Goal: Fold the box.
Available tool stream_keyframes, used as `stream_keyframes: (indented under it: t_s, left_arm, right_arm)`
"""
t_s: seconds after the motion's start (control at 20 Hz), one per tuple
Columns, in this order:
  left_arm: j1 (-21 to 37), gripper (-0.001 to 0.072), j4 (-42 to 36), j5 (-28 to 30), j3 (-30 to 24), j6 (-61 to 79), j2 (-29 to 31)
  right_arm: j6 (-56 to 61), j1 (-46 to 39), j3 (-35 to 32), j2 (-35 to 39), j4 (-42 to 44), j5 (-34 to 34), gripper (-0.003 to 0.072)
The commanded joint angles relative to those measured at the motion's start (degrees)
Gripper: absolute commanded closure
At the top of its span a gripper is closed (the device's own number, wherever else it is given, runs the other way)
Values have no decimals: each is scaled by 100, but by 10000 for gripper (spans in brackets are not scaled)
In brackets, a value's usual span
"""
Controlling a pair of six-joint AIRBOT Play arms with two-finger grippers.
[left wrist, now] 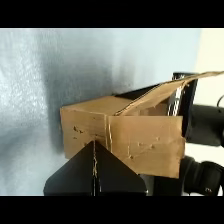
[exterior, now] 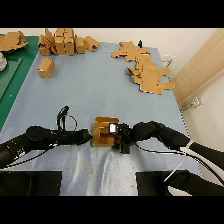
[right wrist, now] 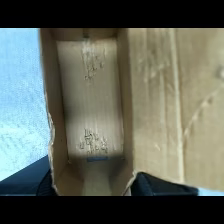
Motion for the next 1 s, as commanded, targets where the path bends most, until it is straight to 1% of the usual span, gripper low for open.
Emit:
stream_keyframes:
  t_s: [0.0, 0.2, 0.35, 0.4, 0.5, 0.65, 0.7, 0.75, 0.85, 0.9, 0.95]
  left_arm:
    - [-448, 703, 275, 715, 68, -581, -2]
    - [-457, 703, 1639, 592, 70, -1891, -2]
    - [-457, 703, 2719, 258, 70, -2938, 9]
    - [-455, 703, 2883, 175, 70, -3025, 39]
    - [-455, 703, 2922, 168, 125, -3049, 116]
    - [-457, 703, 3279, 85, 483, -3193, 96]
    - [-457, 703, 3668, -39, 651, -3493, 83]
    - [-457, 704, 4223, -275, 844, -3912, 50]
    - [-487, 703, 5578, -1051, 1294, -4981, -72]
    - [-540, 704, 6024, -1364, 1471, -5320, -118]
    - [-590, 702, 6135, -1464, 1554, -5414, -144]
  right_arm:
    - [-26, 7, -2, -2, -4, 4, 170]
    - [-26, 7, -2, -2, -4, 4, 170]
    - [-26, 7, -2, -2, -4, 4, 170]
    - [-26, 7, -2, -2, -7, 4, 170]
    - [-26, 7, -2, -2, -4, 4, 170]
    - [-26, 7, -2, -2, -4, 4, 170]
    - [-26, 7, -2, -2, -7, 4, 170]
    - [-26, 4, -2, -2, -7, 4, 170]
    - [-26, 4, -2, -2, -7, 4, 170]
    - [-26, 7, -2, -2, -7, 4, 170]
    - [-26, 4, -2, -2, -7, 4, 170]
